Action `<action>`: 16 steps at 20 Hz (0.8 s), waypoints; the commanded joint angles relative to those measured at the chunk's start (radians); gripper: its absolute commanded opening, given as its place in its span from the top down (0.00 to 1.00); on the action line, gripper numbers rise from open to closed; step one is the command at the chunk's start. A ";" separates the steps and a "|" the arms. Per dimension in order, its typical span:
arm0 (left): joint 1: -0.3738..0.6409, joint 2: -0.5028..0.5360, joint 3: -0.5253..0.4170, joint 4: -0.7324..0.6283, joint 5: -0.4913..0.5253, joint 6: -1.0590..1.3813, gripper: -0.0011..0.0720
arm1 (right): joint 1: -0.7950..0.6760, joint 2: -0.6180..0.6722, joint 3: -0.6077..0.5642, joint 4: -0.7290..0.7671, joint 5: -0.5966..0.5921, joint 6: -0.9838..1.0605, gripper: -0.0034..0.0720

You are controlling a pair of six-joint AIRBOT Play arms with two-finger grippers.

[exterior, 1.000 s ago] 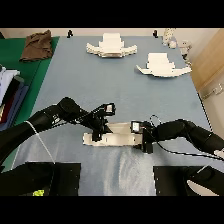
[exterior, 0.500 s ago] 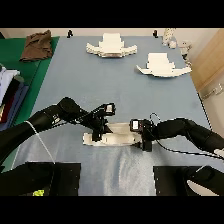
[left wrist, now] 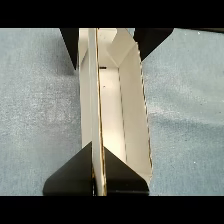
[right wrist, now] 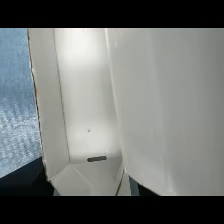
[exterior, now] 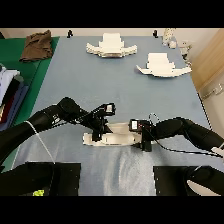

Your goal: Fold the box.

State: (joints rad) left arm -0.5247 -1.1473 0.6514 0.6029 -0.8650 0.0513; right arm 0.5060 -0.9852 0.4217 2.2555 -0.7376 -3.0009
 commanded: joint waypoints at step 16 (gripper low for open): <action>0.001 0.000 0.000 0.000 0.000 0.000 0.97 | 0.013 -0.032 0.001 -0.003 0.000 0.000 0.37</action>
State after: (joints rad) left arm -0.5247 -1.1473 0.6518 0.6025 -0.8650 0.0513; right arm 0.5179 -1.0161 0.4221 2.2520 -0.7361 -3.0009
